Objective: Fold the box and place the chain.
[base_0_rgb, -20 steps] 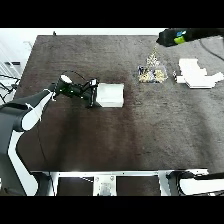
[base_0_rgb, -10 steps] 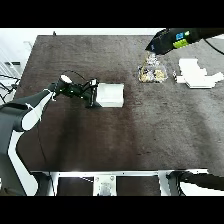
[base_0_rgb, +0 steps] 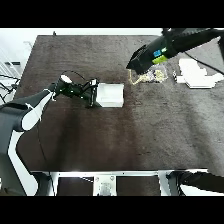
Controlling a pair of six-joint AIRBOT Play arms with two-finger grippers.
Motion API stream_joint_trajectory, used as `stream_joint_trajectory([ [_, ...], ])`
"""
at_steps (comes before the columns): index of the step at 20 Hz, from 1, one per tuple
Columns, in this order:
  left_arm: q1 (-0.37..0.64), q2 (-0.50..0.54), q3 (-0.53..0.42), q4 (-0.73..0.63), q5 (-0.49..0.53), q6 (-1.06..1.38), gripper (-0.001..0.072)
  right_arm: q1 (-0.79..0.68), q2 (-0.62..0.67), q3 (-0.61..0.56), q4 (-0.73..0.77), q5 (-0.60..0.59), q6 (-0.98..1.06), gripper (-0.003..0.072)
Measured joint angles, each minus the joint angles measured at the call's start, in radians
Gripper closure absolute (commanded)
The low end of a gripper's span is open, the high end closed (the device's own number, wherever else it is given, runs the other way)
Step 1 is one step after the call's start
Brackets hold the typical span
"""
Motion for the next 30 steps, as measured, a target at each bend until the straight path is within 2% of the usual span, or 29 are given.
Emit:
stream_joint_trajectory([
  [5,0.000,0.000,0.000,0.000,0.000,0.000,0.0361,0.026,-0.003,-0.142,0.072,-0.137,-0.009,0.0683],
  [14,0.000,0.000,0.000,0.000,0.000,0.000,0.0360,0.034,-0.048,-0.430,0.229,-0.464,-0.071,0.0684],
  [17,0.000,0.000,0.000,0.000,0.000,0.000,0.0361,0.034,-0.092,-0.497,0.245,-0.561,-0.086,0.0683],
  [21,0.000,0.000,0.000,0.000,0.000,0.000,0.0360,0.034,-0.178,-0.531,0.272,-0.652,-0.111,0.0683],
  [22,0.000,0.000,0.000,0.000,0.000,0.000,0.0360,0.034,-0.201,-0.534,0.277,-0.681,-0.117,0.0669],
  [24,0.000,0.000,0.000,0.000,0.000,0.000,0.0360,0.033,-0.232,-0.539,0.282,-0.717,-0.124,0.0286],
  [25,0.000,0.000,0.000,0.000,0.000,0.000,0.0360,0.031,-0.237,-0.539,0.285,-0.724,-0.127,0.0292],
  [26,0.000,0.000,0.000,0.000,0.000,0.000,0.0360,0.025,-0.237,-0.539,0.287,-0.723,-0.128,0.0331],
  [30,0.000,0.000,0.000,0.000,0.000,0.000,0.0361,-0.024,-0.179,-0.540,0.275,-0.671,-0.132,0.0331],
])
